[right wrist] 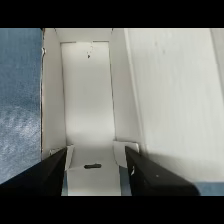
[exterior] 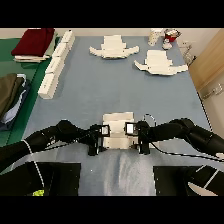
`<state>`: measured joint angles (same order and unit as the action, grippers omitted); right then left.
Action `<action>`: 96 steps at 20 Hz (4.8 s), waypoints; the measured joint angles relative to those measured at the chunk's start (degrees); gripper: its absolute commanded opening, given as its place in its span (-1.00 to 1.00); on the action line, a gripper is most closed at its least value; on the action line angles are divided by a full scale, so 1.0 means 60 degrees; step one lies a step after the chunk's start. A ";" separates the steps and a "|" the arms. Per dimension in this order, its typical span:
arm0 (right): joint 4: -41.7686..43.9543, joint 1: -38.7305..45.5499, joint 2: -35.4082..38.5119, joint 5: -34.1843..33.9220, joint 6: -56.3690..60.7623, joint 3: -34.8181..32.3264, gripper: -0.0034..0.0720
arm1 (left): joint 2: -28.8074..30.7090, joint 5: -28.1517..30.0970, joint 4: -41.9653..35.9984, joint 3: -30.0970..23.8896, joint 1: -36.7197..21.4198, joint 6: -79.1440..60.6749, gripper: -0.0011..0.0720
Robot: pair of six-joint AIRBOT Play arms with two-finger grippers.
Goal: Fold the box.
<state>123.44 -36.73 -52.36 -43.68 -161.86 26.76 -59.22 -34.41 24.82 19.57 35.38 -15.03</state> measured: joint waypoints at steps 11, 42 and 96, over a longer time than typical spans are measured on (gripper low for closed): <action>-0.5111 0.0062 0.1384 -0.2674 0.6703 0.0798 -0.90 | -0.0004 -0.0018 0.0004 0.0000 0.0000 -0.0029 0.51; 0.1137 0.3960 0.0546 -0.3373 1.0936 -0.0353 0.08 | -0.0004 -0.0015 0.0004 0.0000 0.0000 -0.0026 0.51; -0.6226 -0.3107 -0.1872 -0.4550 2.0648 0.3632 0.08 | -0.0004 -0.0015 0.0004 0.0000 0.0000 -0.0026 0.51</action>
<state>86.08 -55.37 -63.59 -70.98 -37.98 48.56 -59.24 -34.50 24.84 19.57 35.38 -15.18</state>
